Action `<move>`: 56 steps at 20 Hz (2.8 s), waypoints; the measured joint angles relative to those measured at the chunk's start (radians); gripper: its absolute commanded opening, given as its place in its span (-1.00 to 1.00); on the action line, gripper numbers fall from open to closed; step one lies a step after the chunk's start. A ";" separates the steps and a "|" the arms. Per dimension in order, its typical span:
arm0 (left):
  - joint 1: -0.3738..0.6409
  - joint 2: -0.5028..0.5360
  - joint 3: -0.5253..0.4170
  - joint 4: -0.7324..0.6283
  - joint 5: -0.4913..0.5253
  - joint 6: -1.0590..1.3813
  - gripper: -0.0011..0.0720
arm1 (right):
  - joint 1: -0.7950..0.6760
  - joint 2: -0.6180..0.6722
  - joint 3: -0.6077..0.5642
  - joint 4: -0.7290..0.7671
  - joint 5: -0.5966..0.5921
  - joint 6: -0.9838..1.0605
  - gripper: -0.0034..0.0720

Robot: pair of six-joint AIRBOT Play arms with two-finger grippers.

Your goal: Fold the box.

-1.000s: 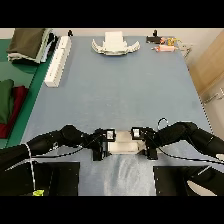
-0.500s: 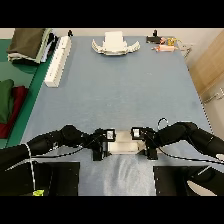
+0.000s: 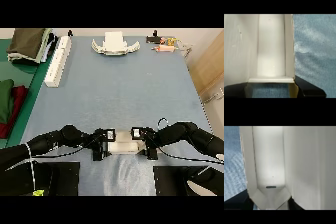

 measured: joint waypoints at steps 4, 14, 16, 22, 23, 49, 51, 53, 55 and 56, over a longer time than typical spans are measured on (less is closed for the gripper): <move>0.000 0.000 0.000 0.000 0.000 0.000 0.43 | 0.000 0.000 0.000 0.000 0.001 0.000 0.24; 0.000 0.000 0.000 0.000 0.002 -0.001 0.43 | 0.001 0.002 0.000 0.000 0.005 0.000 1.00; 0.000 0.000 0.000 -0.001 0.002 -0.002 0.43 | 0.001 0.011 0.002 -0.007 0.003 0.004 1.00; 0.000 0.000 0.000 -0.001 0.002 -0.002 0.43 | 0.000 0.083 0.035 -0.158 -0.039 0.138 1.00; 0.000 0.000 0.000 -0.001 0.002 -0.002 0.43 | 0.000 0.098 0.043 -0.193 -0.051 0.176 1.00; 0.000 0.000 0.000 0.000 0.000 -0.002 0.43 | 0.024 -0.063 0.183 0.109 0.132 1.088 -0.68; 0.000 0.000 0.000 0.000 0.000 -0.002 0.43 | 0.024 -0.097 0.183 0.110 0.158 1.065 -0.67; 0.000 0.000 0.000 0.000 0.000 -0.002 0.43 | 0.024 -0.121 0.183 0.110 0.171 1.048 -0.67; 0.000 0.000 0.000 0.000 0.000 -0.001 0.43 | 0.024 -0.137 0.183 0.108 0.176 1.035 -0.67; 0.000 0.000 0.000 0.000 0.000 -0.001 0.43 | 0.024 -0.144 0.183 0.108 0.177 1.032 -0.67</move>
